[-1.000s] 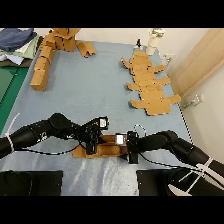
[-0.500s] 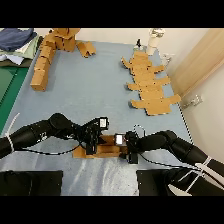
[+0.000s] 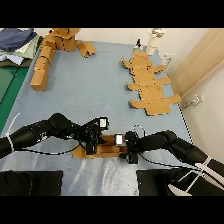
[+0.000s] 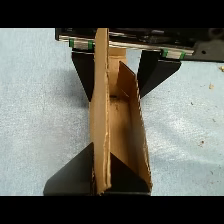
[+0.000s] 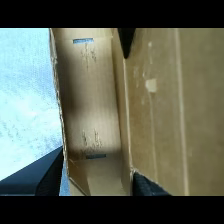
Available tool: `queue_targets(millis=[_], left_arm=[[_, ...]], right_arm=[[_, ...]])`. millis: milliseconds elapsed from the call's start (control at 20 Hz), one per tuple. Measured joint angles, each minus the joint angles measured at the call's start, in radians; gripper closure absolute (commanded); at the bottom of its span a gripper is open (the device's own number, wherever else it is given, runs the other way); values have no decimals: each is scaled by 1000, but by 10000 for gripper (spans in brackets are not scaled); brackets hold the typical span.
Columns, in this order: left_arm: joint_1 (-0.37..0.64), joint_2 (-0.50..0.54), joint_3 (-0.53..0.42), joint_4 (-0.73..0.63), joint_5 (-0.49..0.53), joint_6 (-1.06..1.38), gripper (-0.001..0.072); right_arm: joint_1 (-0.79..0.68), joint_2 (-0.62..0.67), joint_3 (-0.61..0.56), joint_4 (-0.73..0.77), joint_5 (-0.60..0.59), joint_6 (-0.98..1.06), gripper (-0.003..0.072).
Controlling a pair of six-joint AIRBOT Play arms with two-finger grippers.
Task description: Fold the box.
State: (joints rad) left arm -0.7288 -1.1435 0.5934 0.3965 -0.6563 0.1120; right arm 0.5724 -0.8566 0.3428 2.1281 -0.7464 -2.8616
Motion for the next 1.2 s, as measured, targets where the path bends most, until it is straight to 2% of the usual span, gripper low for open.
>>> queue_targets(millis=[1200], left_arm=[[0,0,0,0,0,0,696]], right_arm=[[1,-21,-1,-8,0,0,168]])
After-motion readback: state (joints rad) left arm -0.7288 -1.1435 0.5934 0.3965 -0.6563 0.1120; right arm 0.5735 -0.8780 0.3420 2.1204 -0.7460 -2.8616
